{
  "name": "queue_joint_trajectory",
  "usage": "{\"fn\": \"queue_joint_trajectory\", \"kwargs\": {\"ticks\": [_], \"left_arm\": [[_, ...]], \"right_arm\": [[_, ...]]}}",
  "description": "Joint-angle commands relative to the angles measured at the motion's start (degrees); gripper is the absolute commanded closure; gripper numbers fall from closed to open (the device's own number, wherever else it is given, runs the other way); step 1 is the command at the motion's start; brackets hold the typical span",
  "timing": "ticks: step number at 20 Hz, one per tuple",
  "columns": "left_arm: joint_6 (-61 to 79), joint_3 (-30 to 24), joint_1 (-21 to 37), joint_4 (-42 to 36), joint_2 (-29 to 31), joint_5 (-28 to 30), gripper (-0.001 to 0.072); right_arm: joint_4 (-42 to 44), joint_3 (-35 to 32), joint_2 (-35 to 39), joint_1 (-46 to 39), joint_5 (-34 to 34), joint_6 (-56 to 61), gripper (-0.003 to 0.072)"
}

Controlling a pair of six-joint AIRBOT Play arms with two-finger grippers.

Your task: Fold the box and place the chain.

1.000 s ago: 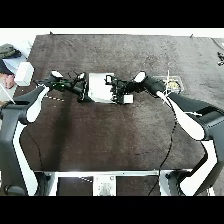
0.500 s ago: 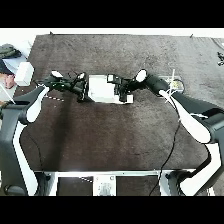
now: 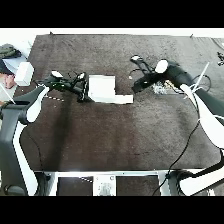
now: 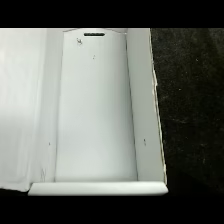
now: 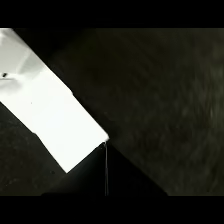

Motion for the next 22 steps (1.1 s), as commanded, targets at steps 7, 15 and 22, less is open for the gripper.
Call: {"fn": "queue_joint_trajectory", "kwargs": {"ticks": [7,15,22], "left_arm": [[0.02,0.04,-0.02,0.02,0.00,0.02,0.0294],[0.02,0.04,-0.02,0.00,0.00,0.02,0.0294],[0.02,0.04,-0.02,0.00,0.00,0.02,0.0295]], "right_arm": [[28.41,-11.80,-4.20,-9.53,-0.72,-2.47,0.0695],[43.21,-11.91,-6.25,-4.81,1.62,-12.55,0.0695],[32.57,-10.56,-2.78,1.81,-6.71,-3.04,0.0369]]}}
